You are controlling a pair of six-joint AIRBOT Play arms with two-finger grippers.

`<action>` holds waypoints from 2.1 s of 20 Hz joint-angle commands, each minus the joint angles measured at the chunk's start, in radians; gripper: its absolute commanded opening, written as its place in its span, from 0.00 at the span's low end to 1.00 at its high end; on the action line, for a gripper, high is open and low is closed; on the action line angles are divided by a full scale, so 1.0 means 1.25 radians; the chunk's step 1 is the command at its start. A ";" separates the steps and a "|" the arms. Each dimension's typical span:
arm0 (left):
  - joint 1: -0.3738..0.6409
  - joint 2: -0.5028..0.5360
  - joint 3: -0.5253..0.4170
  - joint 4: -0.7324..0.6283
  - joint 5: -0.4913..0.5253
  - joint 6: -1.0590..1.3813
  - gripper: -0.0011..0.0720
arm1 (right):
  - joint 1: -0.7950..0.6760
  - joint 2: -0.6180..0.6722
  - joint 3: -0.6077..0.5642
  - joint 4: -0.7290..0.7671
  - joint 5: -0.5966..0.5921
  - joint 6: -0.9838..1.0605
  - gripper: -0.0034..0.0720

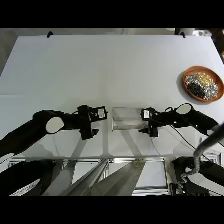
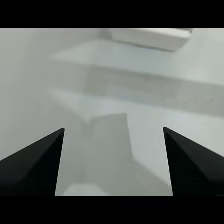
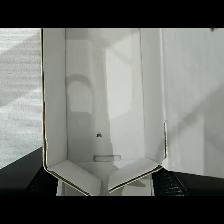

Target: Fold the box and place the chain.

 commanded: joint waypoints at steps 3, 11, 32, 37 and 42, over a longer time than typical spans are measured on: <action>0.027 -0.167 -0.012 -0.403 0.048 0.486 0.97 | 0.000 0.000 0.000 0.000 0.000 0.000 0.59; 0.031 -0.226 -0.009 -0.592 0.058 0.662 0.97 | 0.000 0.000 0.000 0.000 0.000 0.000 0.59; 0.020 -0.272 -0.009 -0.701 0.031 0.761 0.96 | 0.000 0.000 0.000 0.000 0.000 0.000 0.59; 0.020 -0.293 -0.007 -0.739 0.028 0.776 0.96 | 0.000 0.000 0.000 0.000 0.000 0.000 0.59; 0.015 -0.302 -0.005 -0.775 0.023 0.829 0.96 | 0.000 0.000 0.000 0.000 0.000 0.000 0.59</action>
